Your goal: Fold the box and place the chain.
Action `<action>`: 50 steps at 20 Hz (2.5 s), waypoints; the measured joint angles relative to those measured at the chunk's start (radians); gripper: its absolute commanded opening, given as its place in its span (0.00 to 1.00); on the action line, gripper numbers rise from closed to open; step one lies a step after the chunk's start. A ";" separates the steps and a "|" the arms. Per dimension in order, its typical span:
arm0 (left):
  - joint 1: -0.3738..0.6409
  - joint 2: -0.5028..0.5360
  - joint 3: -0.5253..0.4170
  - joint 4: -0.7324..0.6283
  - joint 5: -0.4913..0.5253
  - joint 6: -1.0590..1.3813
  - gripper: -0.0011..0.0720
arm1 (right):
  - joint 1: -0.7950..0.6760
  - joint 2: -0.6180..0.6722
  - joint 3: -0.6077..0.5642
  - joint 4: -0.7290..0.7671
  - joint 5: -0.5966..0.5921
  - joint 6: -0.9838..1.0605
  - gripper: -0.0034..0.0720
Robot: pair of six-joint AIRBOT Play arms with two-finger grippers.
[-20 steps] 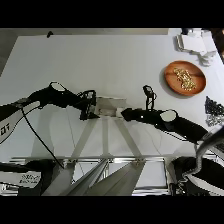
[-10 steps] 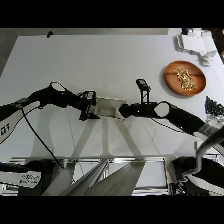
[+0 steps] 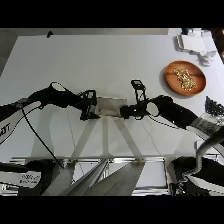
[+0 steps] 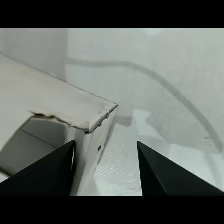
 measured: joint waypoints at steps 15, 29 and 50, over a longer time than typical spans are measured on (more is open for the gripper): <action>0.000 0.000 0.000 0.004 -0.004 0.003 0.44 | 0.100 -0.148 0.170 -0.207 0.168 0.330 0.65; 0.001 0.000 0.000 0.005 -0.004 0.004 0.44 | 0.155 -0.173 0.198 -0.286 0.089 0.527 0.81; 0.001 0.000 0.000 0.004 -0.004 0.003 0.44 | -0.571 0.159 0.200 -0.315 0.188 -0.141 0.95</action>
